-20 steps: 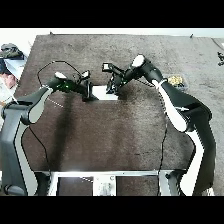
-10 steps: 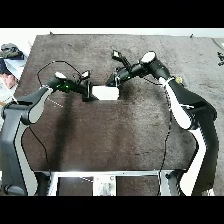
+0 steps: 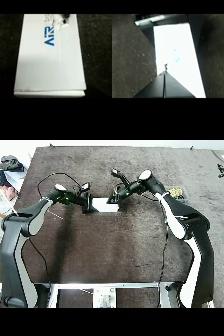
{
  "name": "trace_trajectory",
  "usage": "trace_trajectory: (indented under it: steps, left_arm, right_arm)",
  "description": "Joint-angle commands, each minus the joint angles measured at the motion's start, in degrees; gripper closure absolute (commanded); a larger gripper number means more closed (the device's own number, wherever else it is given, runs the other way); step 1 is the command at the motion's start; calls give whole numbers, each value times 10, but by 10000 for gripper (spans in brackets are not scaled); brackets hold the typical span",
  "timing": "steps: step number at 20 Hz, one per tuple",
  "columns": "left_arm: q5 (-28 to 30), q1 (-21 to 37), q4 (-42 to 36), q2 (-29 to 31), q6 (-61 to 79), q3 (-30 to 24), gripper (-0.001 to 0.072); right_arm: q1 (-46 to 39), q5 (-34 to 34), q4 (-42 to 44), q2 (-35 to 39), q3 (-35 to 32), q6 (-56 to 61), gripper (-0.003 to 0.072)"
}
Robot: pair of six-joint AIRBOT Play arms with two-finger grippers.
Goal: Fold the box and place the chain.
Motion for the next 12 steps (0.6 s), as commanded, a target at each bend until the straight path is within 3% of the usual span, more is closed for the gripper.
trace_trajectory:
  steps: [1, 12]
  left_arm:
    - [0, 1, 0, 0, -1, 1, 365]
    - [0, 1, -1, 0, -1, 1, 366]
  right_arm:
    - [11, 9, -75, -17, 0, 22, 692]
    - [9, -23, -31, 60, 0, 21, 692]
